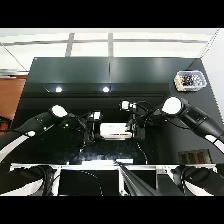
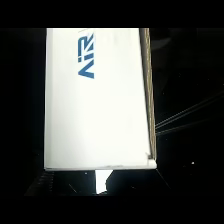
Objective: Fold the box and place the chain.
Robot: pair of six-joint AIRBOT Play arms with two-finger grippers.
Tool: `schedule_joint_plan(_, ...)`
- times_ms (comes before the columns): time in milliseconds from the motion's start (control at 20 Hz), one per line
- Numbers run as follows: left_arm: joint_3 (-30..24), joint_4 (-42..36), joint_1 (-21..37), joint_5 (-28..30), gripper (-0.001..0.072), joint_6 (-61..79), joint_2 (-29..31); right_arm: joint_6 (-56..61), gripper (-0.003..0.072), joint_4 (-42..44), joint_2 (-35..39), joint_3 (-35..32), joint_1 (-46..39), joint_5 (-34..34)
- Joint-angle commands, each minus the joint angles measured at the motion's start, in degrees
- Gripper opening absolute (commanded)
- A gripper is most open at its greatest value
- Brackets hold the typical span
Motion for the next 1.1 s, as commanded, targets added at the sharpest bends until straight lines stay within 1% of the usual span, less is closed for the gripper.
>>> schedule_joint_plan(0,0.02,0.04,0.0,-0.02,0.0351,0.02,-0.04,0.0,0.0193,0.0,-0.04,-0.02,0.04,0.09)
schedule_joint_plan(200,0.02,0.02,0.0,-0.02,0.0351,0.02,-0.04,1.51,0.0194,-0.09,-0.07,-0.26,0.04,0.2)
schedule_joint_plan(300,0.02,0.02,0.0,-0.02,0.0351,0.02,-0.04,1.51,0.0213,-0.11,-0.11,-0.55,0.07,0.15)
schedule_joint_plan(600,0.02,0.02,0.0,-0.02,0.0351,0.02,-0.04,1.62,0.0217,-0.07,-0.15,-0.72,0.07,0.0)
schedule_joint_plan(650,0.02,0.04,0.0,-0.02,0.0351,0.02,-0.04,2.01,0.0333,-0.04,-0.17,-0.72,0.07,-0.26)
schedule_joint_plan(1050,0.02,0.02,0.0,0.0,0.0351,0.02,-0.04,2.36,0.0338,-0.15,-0.87,-0.85,0.07,-0.28)
